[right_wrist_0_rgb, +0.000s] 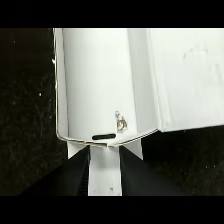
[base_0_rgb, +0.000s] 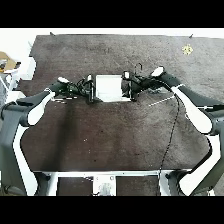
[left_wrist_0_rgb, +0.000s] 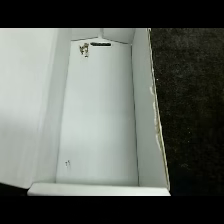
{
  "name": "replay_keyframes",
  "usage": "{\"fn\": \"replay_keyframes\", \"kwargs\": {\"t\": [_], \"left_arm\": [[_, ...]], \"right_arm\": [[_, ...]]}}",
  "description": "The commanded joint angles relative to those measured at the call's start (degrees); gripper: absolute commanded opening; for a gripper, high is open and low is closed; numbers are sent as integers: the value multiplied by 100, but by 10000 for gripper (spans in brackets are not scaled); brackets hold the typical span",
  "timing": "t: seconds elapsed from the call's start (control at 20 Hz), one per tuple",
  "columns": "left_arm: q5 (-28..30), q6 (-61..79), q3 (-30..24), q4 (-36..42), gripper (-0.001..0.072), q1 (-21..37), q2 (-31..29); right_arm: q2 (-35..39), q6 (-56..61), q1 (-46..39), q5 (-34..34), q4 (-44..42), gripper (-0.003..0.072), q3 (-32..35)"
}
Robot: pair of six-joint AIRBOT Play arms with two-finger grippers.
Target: Fold the box and place the chain.
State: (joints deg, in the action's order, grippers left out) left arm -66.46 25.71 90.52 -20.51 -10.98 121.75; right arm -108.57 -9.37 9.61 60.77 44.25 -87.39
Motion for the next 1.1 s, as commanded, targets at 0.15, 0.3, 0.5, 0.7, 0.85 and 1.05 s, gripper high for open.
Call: {"fn": "replay_keyframes", "kwargs": {"t": [0.15,0.3,0.5,0.7,0.85,1.05], "left_arm": [[0,4,2,0,414,4,2],[2,2,2,0,414,4,2],[0,4,2,0,414,2,2],[0,2,2,0,414,4,2],[0,4,2,0,414,2,2],[0,4,2,0,414,4,2]], "right_arm": [[-157,-273,136,-170,-933,216,2],[-240,-417,273,-190,-975,216,2],[-271,-415,258,-258,-717,216,2],[-271,-415,258,-256,-721,247,2],[-271,-415,258,-258,-717,547,0],[-249,-389,188,-273,-715,545,-13]]}}
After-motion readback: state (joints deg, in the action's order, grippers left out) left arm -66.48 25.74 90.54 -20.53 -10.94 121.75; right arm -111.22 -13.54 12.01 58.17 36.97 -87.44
